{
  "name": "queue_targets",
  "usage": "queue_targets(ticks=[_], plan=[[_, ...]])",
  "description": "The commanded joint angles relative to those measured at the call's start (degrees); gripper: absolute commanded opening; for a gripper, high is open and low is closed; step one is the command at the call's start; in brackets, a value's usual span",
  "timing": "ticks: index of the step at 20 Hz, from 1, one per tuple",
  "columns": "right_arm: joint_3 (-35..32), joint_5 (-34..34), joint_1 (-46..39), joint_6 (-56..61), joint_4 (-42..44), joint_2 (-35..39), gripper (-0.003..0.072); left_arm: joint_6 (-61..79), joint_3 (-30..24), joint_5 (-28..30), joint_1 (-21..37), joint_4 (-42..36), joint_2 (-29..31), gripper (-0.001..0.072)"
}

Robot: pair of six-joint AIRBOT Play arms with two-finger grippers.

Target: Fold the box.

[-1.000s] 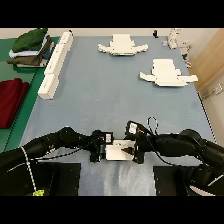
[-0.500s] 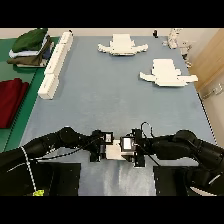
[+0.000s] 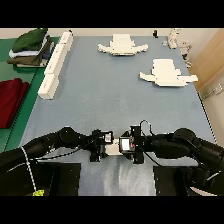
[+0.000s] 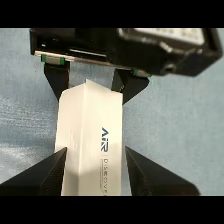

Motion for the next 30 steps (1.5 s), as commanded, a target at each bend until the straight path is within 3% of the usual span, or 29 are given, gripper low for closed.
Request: queue_targets(ticks=[1,12,14,18,20,30], plan=[[0.1,0.2,0.0,0.0,-0.8,0.7,0.0573,0.1,0.0,-0.1,0.0,0.0,0.0,0.0422],[0.5,1.7,0.0,0.0,-3.1,1.5,0.0570,0.1,0.0,-0.1,0.0,0.0,0.0,0.0422],[0.5,1.7,-0.1,0.0,-3.2,0.8,0.0525,0.1,0.0,-0.1,0.0,0.0,0.0,0.0422],[0.4,1.7,0.0,0.0,-3.2,0.0,0.0509,0.1,0.0,-0.1,0.0,0.0,0.0,0.0423],[0.4,1.5,0.0,0.0,-3.2,0.0,0.0377,0.1,0.0,-0.1,0.0,0.0,0.0,0.0422],[0.4,0.0,0.0,0.2,-2.7,-0.8,0.0377,0.1,0.0,-0.1,0.0,0.0,0.0,0.0422]])
